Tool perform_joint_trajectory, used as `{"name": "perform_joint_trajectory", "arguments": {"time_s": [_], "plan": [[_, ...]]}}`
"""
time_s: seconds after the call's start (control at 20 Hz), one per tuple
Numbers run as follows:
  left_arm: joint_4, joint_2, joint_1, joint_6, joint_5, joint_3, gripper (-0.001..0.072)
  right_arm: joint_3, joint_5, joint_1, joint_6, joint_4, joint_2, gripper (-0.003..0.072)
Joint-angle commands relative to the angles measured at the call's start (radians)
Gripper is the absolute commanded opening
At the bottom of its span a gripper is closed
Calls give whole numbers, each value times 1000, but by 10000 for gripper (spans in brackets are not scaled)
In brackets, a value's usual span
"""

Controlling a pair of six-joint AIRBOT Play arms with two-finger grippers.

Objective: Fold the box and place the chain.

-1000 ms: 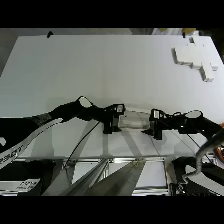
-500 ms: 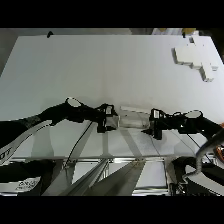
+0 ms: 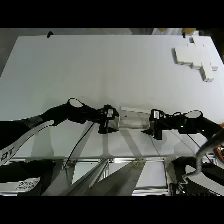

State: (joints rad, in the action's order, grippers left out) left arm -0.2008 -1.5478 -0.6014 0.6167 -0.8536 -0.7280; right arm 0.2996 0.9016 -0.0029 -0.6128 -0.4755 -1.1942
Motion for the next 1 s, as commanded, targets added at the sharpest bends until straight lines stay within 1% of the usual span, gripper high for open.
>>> {"name": "perform_joint_trajectory", "arguments": {"time_s": [0.0,0.4,0.65,0.7,0.75,0.8,0.85,0.95], "plan": [[-72,-41,-5,-160,-2,-66,698,0,-1,1,2,2,0,340],[-108,-51,-41,-209,20,-83,693,0,-1,1,2,2,0,340],[-115,-75,-55,-312,30,-117,690,0,-1,1,2,2,0,340],[-119,-77,-56,-323,30,-121,675,0,-1,1,2,2,0,340],[-120,-77,-55,-325,25,-121,620,0,-1,1,2,2,0,340],[-127,-78,-55,-327,14,-121,611,0,-1,1,2,2,0,340],[-130,-78,-55,-333,8,-120,582,0,-1,1,2,2,0,340],[-137,-78,-55,-333,-8,-120,341,0,-1,1,2,2,0,340]]}}
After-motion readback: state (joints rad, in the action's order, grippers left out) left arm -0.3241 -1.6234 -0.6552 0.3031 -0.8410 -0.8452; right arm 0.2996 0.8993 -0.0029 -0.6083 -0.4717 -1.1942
